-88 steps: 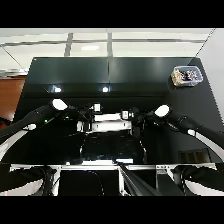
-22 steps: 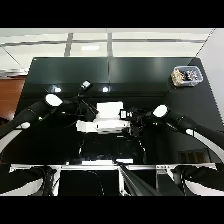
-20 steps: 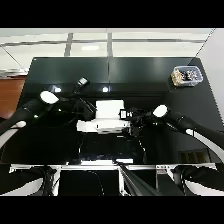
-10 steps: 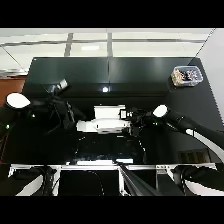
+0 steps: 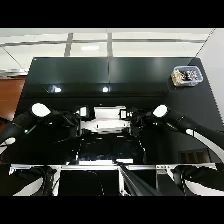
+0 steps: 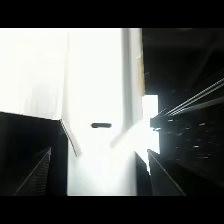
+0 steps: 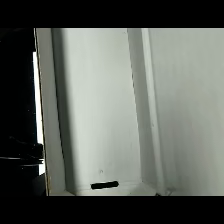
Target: Fold the box and place the chain.
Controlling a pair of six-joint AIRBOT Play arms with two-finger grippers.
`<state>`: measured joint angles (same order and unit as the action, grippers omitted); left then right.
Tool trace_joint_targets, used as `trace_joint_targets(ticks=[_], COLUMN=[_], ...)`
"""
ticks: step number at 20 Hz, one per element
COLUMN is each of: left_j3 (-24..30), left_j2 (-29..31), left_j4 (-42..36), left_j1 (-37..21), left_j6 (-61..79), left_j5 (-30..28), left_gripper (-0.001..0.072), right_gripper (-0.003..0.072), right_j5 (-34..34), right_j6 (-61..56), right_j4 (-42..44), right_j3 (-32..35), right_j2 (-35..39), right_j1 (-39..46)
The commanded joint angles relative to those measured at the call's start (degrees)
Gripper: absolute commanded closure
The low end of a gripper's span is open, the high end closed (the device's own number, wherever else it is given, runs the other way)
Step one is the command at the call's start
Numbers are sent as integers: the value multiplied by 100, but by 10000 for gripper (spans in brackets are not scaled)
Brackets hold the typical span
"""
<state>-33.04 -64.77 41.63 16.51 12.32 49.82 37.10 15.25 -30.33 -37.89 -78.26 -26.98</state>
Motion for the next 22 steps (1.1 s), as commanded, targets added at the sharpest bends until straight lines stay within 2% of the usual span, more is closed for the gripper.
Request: trace_joint_targets(ticks=[1,4,5,7,8,10,11,19,22], left_j3=[22,22,22,22,22,22,22,20,17], left_j2=[-199,-210,-216,-225,-225,-225,-225,-289,-439], left_j4=[17,-63,-94,-118,-122,-179,-205,-619,-748], left_j1=[131,138,146,146,144,146,146,332,505], left_j6=[251,243,245,249,249,249,251,262,251], left_j5=[-417,-442,-398,-323,-308,-249,-210,-219,-516], left_gripper=[13,33,108,319,356,383,439,439,439], right_gripper=[446,446,447,446,447,446,446,446,446], right_j5=[0,0,0,0,0,0,0,0,0], right_j6=[0,0,0,0,0,0,0,0,0], right_j4=[2,2,2,4,2,2,2,2,2], right_j3=[-4,-4,-4,-4,-4,-4,-4,-4,-4], right_j2=[-2,-2,-2,-2,-2,-2,-2,-2,-2], right_j1=[-4,-4,-4,-4,-4,-4,-4,-4,-4])
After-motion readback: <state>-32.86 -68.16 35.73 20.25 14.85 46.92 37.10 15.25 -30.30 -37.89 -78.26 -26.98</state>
